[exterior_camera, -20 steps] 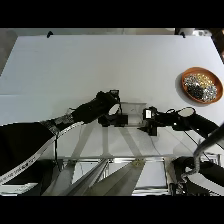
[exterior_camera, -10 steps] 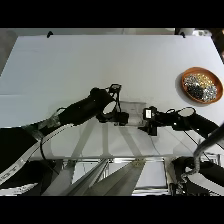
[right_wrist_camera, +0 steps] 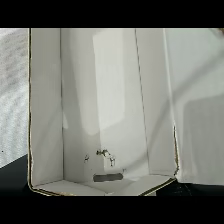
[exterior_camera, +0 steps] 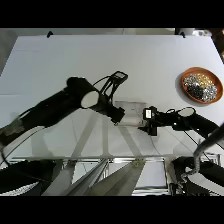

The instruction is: Fold the box and place the chain.

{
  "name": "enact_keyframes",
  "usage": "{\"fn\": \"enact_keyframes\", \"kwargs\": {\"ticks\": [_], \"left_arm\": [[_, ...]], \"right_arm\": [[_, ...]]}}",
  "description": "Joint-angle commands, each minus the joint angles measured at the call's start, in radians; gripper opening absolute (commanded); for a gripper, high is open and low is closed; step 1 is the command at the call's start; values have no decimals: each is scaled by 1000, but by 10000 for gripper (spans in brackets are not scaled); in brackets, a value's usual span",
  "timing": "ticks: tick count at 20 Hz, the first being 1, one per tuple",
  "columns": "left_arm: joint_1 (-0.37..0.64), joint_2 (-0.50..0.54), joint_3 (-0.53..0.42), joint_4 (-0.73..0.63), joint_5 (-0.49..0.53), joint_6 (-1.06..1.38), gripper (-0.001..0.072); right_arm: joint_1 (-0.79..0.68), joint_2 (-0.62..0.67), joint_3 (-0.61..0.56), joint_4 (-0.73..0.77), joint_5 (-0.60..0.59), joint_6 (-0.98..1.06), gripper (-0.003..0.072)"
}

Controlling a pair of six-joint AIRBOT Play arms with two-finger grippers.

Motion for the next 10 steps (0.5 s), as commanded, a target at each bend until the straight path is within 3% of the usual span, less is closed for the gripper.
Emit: {"fn": "enact_keyframes", "kwargs": {"ticks": [1,5,8,10], "left_arm": [[70,113,-39,-95,-18,453,645],[140,170,-230,-173,21,774,646],[190,137,-379,-339,153,1122,646],[229,88,-415,-468,197,1333,646]], "right_arm": [[0,1,0,0,0,0,575],[0,1,0,0,0,0,575],[0,1,0,0,1,0,575],[0,1,0,0,1,0,575]]}}
